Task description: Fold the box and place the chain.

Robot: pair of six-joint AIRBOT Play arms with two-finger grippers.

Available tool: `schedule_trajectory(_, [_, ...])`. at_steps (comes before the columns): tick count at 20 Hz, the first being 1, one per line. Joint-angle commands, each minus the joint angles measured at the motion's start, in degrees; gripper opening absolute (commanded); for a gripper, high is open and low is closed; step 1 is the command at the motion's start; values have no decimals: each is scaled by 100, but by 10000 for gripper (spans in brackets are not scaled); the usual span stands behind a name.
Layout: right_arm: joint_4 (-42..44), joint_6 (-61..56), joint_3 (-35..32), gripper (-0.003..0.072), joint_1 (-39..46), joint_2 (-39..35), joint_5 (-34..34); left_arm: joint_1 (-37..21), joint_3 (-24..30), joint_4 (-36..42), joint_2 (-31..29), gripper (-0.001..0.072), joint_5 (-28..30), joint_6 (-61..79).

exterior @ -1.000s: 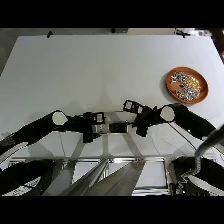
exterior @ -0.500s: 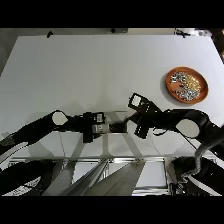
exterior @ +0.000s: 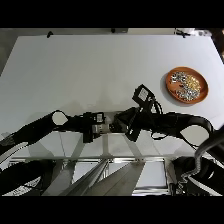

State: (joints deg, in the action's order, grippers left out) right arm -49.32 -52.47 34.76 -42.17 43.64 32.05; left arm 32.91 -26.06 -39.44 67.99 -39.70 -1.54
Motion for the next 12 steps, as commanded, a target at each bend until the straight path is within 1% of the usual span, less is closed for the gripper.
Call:
schedule_trajectory(1, [308,20,4,14,-22,-7,-111,4,-2,-2,-2,155,0,2])
schedule_trajectory(4, [595,20,4,14,-22,-7,-157,4,-2,-2,-2,155,0,2])
schedule_trajectory(6, [599,20,4,14,-20,-7,-107,4,-2,-2,-2,155,2,2])
schedule_trajectory(9, [160,-146,2,14,-20,33,208,4,-2,-2,-2,155,0,2])
schedule_trajectory(11, [-271,-424,-7,15,-20,221,426,4,-2,-2,-2,155,0,2])
schedule_trajectory(12, [-323,-461,-44,15,-20,391,424,4,-2,-2,-2,155,2,2])
